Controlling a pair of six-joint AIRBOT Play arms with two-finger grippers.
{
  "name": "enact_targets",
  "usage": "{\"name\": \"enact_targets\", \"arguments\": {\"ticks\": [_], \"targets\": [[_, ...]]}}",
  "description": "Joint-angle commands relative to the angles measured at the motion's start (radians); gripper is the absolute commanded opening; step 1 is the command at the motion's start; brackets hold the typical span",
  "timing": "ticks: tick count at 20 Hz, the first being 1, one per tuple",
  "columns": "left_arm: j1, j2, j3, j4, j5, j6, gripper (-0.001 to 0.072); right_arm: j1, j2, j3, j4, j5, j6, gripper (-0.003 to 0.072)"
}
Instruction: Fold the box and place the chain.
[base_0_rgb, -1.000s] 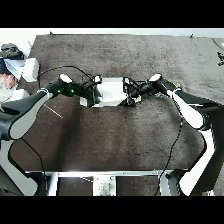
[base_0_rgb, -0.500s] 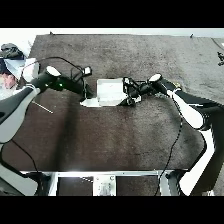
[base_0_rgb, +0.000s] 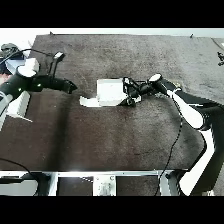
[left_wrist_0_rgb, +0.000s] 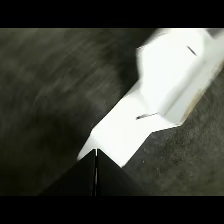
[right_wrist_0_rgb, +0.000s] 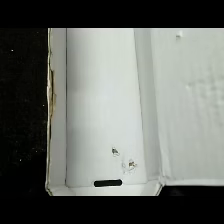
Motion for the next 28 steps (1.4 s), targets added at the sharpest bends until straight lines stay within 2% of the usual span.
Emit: {"name": "enact_targets", "arguments": {"ticks": [1,6,9,13,16,23,25,28], "targets": [[0.077,0.016,-0.089,-0.03,0.007,-0.195,0.0006,0.001,0.0,0.0,0.0,0.0,0.0,0.0535],[0.095,-0.039,-0.116,-0.041,-0.023,-0.251,0.0008,0.0,0.0,0.0,0.0,0.0,0.0,0.0535],[0.093,-0.104,-0.115,-0.117,-0.054,-0.275,0.0008,0.0,0.0,0.0,0.0,0.0,0.0,0.0535],[0.056,-0.192,-0.115,-0.159,-0.025,-0.284,0.0008,0.0,0.0,0.0,0.0,0.0,0.0,0.0535],[0.008,-0.212,-0.114,-0.213,0.024,-0.269,0.0009,0.001,0.0,0.0,0.0,0.0,0.0,0.0536],[-0.078,-0.273,-0.114,-0.443,0.025,-0.172,0.0009,0.001,0.0,0.0,0.0,0.0,0.0,0.0535],[-0.081,-0.273,-0.11,-0.475,0.021,-0.151,0.001,0.001,0.0,0.0,0.0,0.0,0.0,0.0535],[-0.096,-0.272,-0.06,-0.452,-0.003,-0.156,0.0009,0.0,0.0,0.0,0.0,0.0,0.0,0.0535]]}}
